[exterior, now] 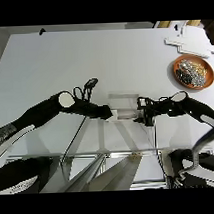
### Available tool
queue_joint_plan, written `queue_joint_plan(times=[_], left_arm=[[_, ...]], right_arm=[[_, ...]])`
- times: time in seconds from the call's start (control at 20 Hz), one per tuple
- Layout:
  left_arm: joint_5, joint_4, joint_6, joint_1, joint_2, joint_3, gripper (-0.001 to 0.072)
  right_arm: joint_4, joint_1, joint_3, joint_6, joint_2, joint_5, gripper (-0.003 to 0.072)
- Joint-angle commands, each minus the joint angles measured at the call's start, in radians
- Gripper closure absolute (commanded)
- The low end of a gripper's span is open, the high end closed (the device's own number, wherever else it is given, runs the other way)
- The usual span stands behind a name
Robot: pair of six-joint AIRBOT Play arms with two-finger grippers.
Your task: Fold the box and place the chain.
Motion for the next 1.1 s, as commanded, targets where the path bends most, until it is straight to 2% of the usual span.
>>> queue_joint_plan(times=[0.0,0.35,0.6,0.7,0.85,0.95,1.05], left_arm=[[0.010,0.063,-0.129,-0.040,-0.027,0.049,0.0254],[0.003,0.272,-0.402,-0.079,-0.033,0.089,0.0256],[-0.002,0.317,-0.492,-0.113,-0.072,0.140,0.0257],[-0.031,0.350,-0.521,-0.128,-0.102,0.167,0.0258],[-0.079,0.484,-0.649,-0.145,-0.120,0.198,0.0259],[-0.101,0.536,-0.714,-0.150,-0.120,0.208,0.0308],[-0.108,0.554,-0.715,-0.158,-0.123,0.229,0.0320]], right_arm=[[0.000,0.000,0.001,0.000,0.000,0.000,0.0285],[0.000,0.000,0.001,0.000,0.000,0.000,0.0285],[0.000,0.000,0.000,0.000,0.000,0.000,0.0285],[0.000,0.000,0.001,0.000,0.000,0.000,0.0285],[0.000,0.000,0.001,0.000,0.000,0.000,0.0285],[0.000,0.000,0.000,0.000,0.000,0.000,0.0285],[0.000,0.000,0.001,0.000,0.000,0.000,0.0285]])
